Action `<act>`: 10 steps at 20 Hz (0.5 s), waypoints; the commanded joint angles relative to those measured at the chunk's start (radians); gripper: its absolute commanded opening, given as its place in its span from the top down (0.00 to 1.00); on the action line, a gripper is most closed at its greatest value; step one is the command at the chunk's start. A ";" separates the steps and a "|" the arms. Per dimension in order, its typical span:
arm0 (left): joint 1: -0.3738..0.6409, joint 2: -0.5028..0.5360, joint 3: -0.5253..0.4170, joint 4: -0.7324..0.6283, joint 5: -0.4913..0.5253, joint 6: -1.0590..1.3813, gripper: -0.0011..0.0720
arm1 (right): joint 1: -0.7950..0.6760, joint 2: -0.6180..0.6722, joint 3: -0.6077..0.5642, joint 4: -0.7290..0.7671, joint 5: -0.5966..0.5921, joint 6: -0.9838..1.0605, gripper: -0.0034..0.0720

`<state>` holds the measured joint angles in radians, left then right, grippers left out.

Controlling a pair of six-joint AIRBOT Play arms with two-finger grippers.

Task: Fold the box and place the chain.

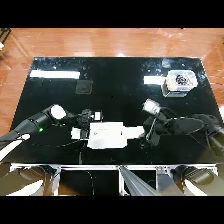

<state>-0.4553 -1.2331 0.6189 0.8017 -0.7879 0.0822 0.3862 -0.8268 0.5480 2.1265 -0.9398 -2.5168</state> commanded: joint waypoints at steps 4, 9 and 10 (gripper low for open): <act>0.000 -0.001 0.001 0.002 -0.002 -0.002 0.95 | 0.097 -0.079 -0.002 0.074 0.002 -0.309 0.03; 0.000 -0.001 0.001 0.002 -0.006 -0.004 0.95 | 0.159 -0.174 -0.002 0.118 0.016 -0.398 0.03; 0.000 -0.001 0.001 0.002 -0.006 -0.004 0.95 | 0.174 -0.187 -0.002 0.126 0.018 -0.415 0.03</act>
<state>-0.4553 -1.2335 0.6189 0.8028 -0.7921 0.0795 0.5236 -0.9699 0.5461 2.2238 -0.9268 -2.8651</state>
